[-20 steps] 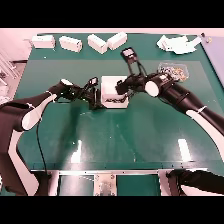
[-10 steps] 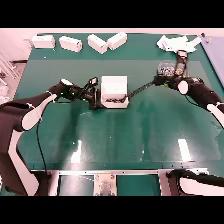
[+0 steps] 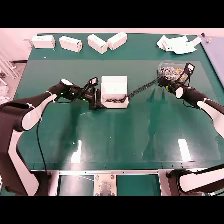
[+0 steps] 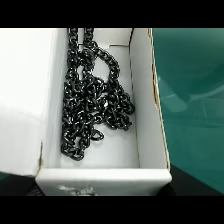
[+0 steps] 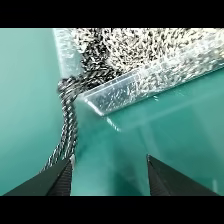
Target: Fold the box and place the chain.
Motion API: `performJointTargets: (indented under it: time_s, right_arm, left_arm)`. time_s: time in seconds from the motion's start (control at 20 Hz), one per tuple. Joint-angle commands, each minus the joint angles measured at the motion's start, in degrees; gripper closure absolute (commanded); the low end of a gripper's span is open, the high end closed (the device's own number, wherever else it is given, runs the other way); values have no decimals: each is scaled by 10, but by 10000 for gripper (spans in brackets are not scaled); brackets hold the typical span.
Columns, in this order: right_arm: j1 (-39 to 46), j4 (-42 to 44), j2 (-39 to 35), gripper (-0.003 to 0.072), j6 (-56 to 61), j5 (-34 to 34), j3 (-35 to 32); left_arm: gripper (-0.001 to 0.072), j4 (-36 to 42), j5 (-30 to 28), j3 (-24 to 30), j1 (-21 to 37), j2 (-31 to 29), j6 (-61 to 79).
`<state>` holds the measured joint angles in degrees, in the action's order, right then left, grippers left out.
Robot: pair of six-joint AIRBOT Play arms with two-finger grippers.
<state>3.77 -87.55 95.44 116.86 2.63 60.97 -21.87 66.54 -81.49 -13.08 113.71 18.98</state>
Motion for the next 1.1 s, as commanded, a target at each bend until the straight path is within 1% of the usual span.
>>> performJointTargets:
  time_s: [0.0,0.05,0.15,0.55,0.6,0.65,0.7,0.8,0.85,0.9,1.05]
  right_arm:
    - [-11,6,49,153,15,-17,50]
    - [-16,5,58,135,14,-10,64]
    - [-15,6,60,135,15,9,75]
    - [-38,5,61,136,10,8,76]
    - [-40,5,61,157,10,8,76]
    - [-41,5,61,243,10,8,76]
    - [-41,5,62,302,10,8,76]
    - [-35,5,68,299,10,8,77]
    - [-34,5,74,373,10,8,77]
    - [-34,5,77,385,10,8,77]
    - [-35,5,80,381,10,10,85]
  left_arm:
    - [241,0,0,0,0,0,0]
    - [241,0,0,0,0,0,0]
    - [241,0,0,0,0,0,0]
    - [241,0,0,0,0,0,0]
    - [241,0,0,0,0,0,0]
    - [241,0,0,0,0,0,0]
    - [241,0,0,0,0,0,0]
    - [241,0,0,0,0,0,0]
    - [241,0,1,0,0,0,0]
    - [241,0,1,0,0,0,0]
    - [241,0,1,0,0,0,0]
